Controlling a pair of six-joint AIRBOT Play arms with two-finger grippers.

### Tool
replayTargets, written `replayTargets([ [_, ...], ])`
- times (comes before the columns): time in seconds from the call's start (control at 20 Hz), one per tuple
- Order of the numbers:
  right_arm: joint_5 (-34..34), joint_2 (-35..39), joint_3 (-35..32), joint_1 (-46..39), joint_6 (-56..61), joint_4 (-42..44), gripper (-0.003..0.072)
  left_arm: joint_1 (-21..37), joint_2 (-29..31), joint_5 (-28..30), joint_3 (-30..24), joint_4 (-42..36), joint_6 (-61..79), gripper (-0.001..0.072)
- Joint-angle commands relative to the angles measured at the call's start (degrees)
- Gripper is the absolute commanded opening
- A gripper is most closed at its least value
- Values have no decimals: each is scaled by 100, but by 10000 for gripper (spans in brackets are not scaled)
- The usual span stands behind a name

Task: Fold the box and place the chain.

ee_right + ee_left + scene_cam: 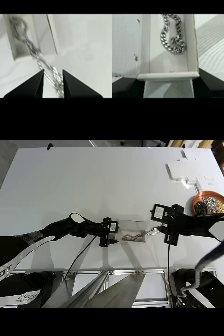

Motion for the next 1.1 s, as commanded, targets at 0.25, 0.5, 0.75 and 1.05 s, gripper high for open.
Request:
replayTargets([
  [0.25,-929,-601,-1191,-741,-2476,518,229,2,4,0,-2,0,2,270],
  [0.5,-1362,-1375,-1257,-741,-3001,804,227,2,4,0,-2,0,2,270],
  [0.75,-1665,-1860,-1259,-741,-3123,809,221,2,4,0,-2,0,2,270],
  [1.05,-1532,-1991,-1283,-741,-3174,887,220,2,2,2,-2,0,2,270],
])
